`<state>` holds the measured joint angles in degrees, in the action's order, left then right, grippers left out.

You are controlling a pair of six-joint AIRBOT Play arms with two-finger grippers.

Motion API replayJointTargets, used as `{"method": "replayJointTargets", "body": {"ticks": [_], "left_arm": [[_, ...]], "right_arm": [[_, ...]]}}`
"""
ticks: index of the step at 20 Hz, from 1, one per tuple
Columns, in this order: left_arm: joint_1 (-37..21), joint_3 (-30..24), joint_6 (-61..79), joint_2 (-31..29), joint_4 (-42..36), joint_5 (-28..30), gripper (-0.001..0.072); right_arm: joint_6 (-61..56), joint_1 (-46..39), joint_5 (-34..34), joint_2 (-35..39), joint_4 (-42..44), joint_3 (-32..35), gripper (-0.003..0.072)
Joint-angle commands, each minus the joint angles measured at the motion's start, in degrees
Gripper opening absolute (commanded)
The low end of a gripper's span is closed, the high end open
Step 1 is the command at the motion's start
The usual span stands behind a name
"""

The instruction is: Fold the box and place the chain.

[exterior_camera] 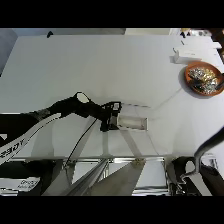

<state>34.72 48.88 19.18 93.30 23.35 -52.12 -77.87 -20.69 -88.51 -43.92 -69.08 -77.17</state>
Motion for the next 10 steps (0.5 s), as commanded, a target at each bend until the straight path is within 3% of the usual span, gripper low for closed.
{"method": "replayJointTargets", "body": {"ticks": [1,6,10], "left_arm": [[0.0,0.02,0.0,-0.02,0.02,0.0,0.0172],[0.0,0.02,0.0,-0.04,0.02,0.02,0.0172],[0.0,0.02,0.0,-0.02,0.02,0.0,0.0172]], "right_arm": [[0.39,0.5,-2.12,7.58,6.05,4.11,0.002],[-1.7,6.08,-1.46,20.74,12.96,18.6,0.002],[-1.79,7.06,3.34,29.18,19.43,31.26,0.002]]}}
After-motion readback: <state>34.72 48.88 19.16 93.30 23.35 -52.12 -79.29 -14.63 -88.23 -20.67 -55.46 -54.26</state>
